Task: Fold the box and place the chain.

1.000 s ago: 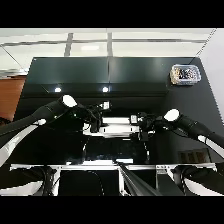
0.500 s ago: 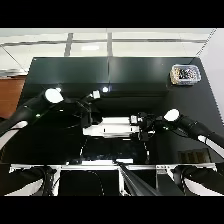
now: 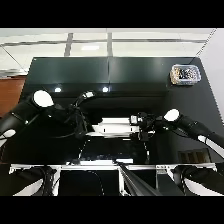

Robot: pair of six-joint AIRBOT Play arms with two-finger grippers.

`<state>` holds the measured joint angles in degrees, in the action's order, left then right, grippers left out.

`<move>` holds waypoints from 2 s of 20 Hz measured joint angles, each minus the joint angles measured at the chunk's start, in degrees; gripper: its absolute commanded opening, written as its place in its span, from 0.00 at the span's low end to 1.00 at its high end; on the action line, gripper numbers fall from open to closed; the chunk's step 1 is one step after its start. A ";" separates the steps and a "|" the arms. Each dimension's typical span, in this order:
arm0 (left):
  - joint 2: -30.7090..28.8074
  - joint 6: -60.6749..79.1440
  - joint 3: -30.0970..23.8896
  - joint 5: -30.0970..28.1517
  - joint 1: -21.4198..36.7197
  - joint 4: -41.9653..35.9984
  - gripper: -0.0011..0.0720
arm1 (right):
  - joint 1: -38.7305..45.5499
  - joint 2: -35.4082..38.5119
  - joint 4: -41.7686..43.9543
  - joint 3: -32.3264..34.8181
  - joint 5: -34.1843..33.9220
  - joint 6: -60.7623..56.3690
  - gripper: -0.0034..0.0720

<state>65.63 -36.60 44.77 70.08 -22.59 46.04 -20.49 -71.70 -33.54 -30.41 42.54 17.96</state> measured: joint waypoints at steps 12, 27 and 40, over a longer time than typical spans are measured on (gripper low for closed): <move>9.94 0.96 -0.55 -30.14 -7.26 -8.66 0.06 | 0.00 0.00 -0.02 0.00 0.09 0.00 0.30; -3.93 -0.98 -3.19 -17.03 -1.70 -0.90 0.10 | 0.00 0.00 -0.04 0.00 0.15 0.02 0.30; -5.46 23.96 -12.33 -24.72 -5.09 10.73 0.97 | 0.00 0.00 0.00 0.00 0.11 0.00 0.30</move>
<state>60.16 -12.64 32.45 45.36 -27.68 56.77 -20.49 -71.70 -33.54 -30.41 42.65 17.96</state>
